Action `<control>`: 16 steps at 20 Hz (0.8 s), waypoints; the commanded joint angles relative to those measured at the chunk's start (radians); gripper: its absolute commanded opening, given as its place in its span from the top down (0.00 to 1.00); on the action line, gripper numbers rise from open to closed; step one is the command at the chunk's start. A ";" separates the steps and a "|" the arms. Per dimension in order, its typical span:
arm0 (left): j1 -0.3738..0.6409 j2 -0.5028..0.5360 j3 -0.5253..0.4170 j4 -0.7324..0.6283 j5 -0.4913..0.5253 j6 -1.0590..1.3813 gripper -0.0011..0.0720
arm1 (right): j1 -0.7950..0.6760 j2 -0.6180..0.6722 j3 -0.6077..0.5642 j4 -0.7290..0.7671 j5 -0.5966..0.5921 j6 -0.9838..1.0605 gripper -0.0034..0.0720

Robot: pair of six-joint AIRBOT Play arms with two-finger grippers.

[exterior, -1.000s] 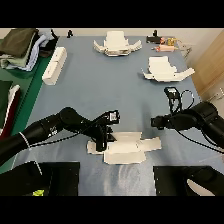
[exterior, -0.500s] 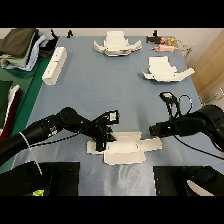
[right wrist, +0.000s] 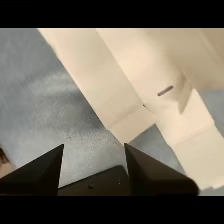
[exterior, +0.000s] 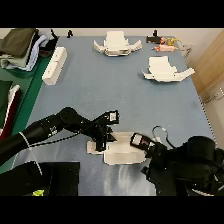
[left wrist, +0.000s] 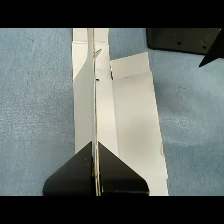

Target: Fold the box.

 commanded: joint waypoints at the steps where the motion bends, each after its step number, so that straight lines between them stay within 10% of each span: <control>1: -0.001 0.000 0.000 0.000 0.000 0.000 0.97 | 0.167 -0.106 -0.019 -0.140 0.104 -0.137 0.16; 7: -0.001 0.000 0.000 0.000 0.000 0.000 0.97 | 0.196 -0.309 -0.014 -0.344 0.270 -0.069 0.17; 16: -0.001 0.000 0.000 0.000 0.000 0.000 0.97 | 0.197 -0.311 0.017 -0.571 0.218 0.164 0.18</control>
